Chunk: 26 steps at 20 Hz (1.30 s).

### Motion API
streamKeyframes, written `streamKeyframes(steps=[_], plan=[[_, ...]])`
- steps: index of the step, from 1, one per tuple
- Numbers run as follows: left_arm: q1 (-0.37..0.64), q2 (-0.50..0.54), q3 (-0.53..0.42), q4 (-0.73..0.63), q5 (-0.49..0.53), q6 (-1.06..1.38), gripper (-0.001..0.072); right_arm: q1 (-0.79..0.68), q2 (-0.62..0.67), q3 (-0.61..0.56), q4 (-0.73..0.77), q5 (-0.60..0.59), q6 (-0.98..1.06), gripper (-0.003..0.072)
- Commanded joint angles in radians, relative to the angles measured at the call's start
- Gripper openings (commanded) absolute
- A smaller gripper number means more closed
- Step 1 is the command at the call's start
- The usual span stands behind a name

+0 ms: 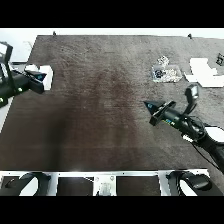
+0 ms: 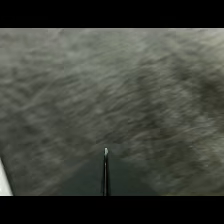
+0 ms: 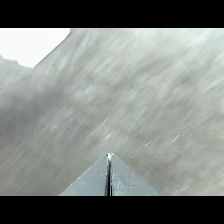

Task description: Fold the box and place the chain.

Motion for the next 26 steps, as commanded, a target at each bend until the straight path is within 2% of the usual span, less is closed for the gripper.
streamKeyframes(steps=[1, 3, 5, 9, 12, 26], plan=[[-0.159, 0.230, -0.229, -0.175, 0.211, 0.142, 0.0016, -0.001, 0.132, -0.023, -0.050, -0.102, 0.001, 0.0007], [-0.253, 0.316, -0.355, -0.208, 0.276, 0.140, 0.0016, -0.002, 0.200, -0.080, -0.069, -0.101, 0.001, 0.0007], [-0.310, 0.346, -0.451, -0.222, 0.314, 0.139, 0.0017, -0.002, 0.266, -0.154, -0.070, -0.102, 0.001, 0.0007], [-0.322, 0.347, -0.544, -0.245, 0.311, 0.204, 0.0018, -0.002, 0.412, -0.311, -0.074, -0.169, 0.000, 0.0008], [-0.322, 0.347, -0.561, -0.252, 0.304, 0.204, 0.0022, -0.002, 0.480, -0.343, -0.074, -0.169, 0.000, 0.0009], [-0.322, 0.347, -0.558, -0.255, 0.305, 0.195, 0.0023, -0.002, 0.483, -0.342, -0.073, -0.169, 0.000, 0.0009]])
